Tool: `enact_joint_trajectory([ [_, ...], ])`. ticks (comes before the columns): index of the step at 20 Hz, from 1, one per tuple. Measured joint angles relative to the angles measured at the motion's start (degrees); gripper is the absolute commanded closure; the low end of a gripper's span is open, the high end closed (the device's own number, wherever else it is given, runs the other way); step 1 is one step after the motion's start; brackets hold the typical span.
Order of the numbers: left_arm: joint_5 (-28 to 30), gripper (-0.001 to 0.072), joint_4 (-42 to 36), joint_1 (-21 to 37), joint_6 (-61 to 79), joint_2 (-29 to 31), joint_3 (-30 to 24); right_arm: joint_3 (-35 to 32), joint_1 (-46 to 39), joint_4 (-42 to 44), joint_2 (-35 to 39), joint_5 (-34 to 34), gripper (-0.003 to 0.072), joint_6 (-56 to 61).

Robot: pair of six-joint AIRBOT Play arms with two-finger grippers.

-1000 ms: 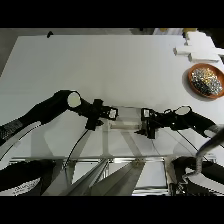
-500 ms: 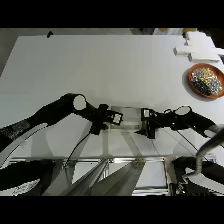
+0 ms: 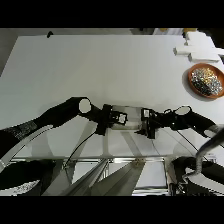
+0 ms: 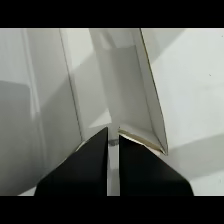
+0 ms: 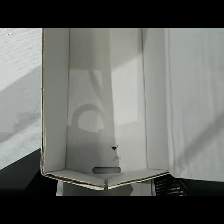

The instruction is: Fold the box and place the chain.

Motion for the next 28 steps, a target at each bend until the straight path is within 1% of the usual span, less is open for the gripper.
enact_joint_trajectory([
  [1,0.52,0.0442,-0.63,-0.42,-0.04,-0.15,0.00,-0.02,0.00,0.02,0.00,0.00,0.0348,0.00],
  [2,0.85,0.0376,-1.11,-0.79,-0.09,-0.26,0.00,0.00,0.00,-0.02,0.02,0.00,0.0348,-0.09],
  [3,1.22,0.0352,-1.55,-1.14,-0.15,-0.33,0.00,0.00,0.00,-0.04,0.00,0.00,0.0348,-0.11],
  [5,1.77,0.0353,-2.19,-1.60,-0.98,-0.42,0.00,0.00,0.00,-0.04,0.02,0.02,0.0348,-0.07],
  [6,1.90,0.0357,-2.40,-1.73,-1.84,-0.42,0.00,0.00,0.00,-0.02,0.02,0.02,0.0348,0.00],
  [7,1.90,0.0389,-2.43,-1.77,-3.17,-0.37,0.00,0.00,0.00,0.00,0.02,0.02,0.0348,0.07],
  [8,1.77,0.0499,-2.19,-1.81,-4.72,-0.13,0.00,0.00,0.00,0.02,0.02,0.02,0.0348,0.09],
  [9,1.16,0.0625,-1.62,-1.70,-6.78,0.39,0.00,0.00,0.00,0.07,0.00,0.02,0.0348,0.13],
  [10,0.15,0.0688,-0.66,-1.46,-9.38,1.27,0.00,0.00,0.00,0.09,0.02,0.02,0.0348,0.17],
  [12,-2.32,0.0683,1.79,-0.52,-16.48,3.85,0.00,0.00,0.00,0.11,0.00,0.00,0.0348,0.24],
  [14,-5.42,0.0682,5.25,0.92,-26.56,7.19,0.00,-0.02,0.00,0.15,0.02,0.00,0.0348,0.28],
  [17,-9.75,0.0682,11.80,4.28,-46.23,12.26,0.00,-0.02,0.00,0.13,0.02,0.00,0.0348,0.26],
  [20,-12.44,0.0681,16.81,8.61,-66.14,14.47,-0.28,-0.02,0.00,0.11,0.00,-0.02,0.0348,0.15],
  [22,-12.66,0.0681,18.23,11.13,-76.28,14.29,-1.40,-0.02,0.00,0.09,0.00,-0.02,0.0348,0.15],
  [24,-11.69,0.0681,18.43,12.98,-84.08,12.72,-3.17,-0.02,0.00,0.09,0.00,0.00,0.0348,0.13],
  [28,-9.70,0.0682,14.23,13.68,-90.84,7.02,-4.96,-0.02,0.00,0.07,0.00,0.00,0.0348,0.11],
])
